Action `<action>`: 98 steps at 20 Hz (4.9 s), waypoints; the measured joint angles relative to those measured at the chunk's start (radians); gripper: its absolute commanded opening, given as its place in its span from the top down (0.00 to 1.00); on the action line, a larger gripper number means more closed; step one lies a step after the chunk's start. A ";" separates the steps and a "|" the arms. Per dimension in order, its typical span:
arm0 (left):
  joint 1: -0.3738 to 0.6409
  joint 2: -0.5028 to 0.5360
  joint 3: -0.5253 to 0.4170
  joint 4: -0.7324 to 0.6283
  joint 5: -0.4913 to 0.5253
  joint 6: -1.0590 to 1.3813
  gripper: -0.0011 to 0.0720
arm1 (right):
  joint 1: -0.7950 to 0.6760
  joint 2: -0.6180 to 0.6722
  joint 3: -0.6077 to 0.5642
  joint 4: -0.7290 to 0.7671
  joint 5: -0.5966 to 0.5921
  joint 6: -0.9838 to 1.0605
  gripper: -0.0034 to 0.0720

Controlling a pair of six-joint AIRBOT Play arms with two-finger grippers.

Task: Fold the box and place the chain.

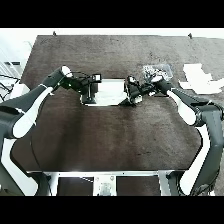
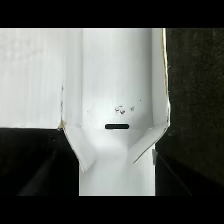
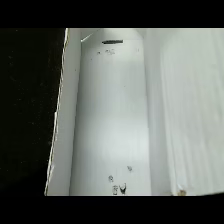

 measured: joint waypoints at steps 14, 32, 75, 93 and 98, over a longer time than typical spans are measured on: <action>-0.002 -0.009 0.000 -0.061 -0.002 0.022 0.51 | 0.000 0.000 0.000 0.000 0.000 0.000 0.19; -0.020 -0.049 -0.003 -0.203 0.022 0.083 0.83 | 0.000 0.000 0.000 0.000 0.000 0.000 0.19; 0.218 0.183 -0.071 -0.084 -0.105 -0.620 0.97 | 0.000 0.000 0.000 0.000 0.000 0.000 0.19; 0.171 0.084 -0.161 0.026 -0.003 -1.078 0.96 | 0.000 0.000 0.000 0.000 0.000 0.000 0.19; 0.138 0.050 -0.150 -0.061 0.002 -1.055 0.96 | 0.000 0.000 0.000 0.000 0.000 0.000 0.19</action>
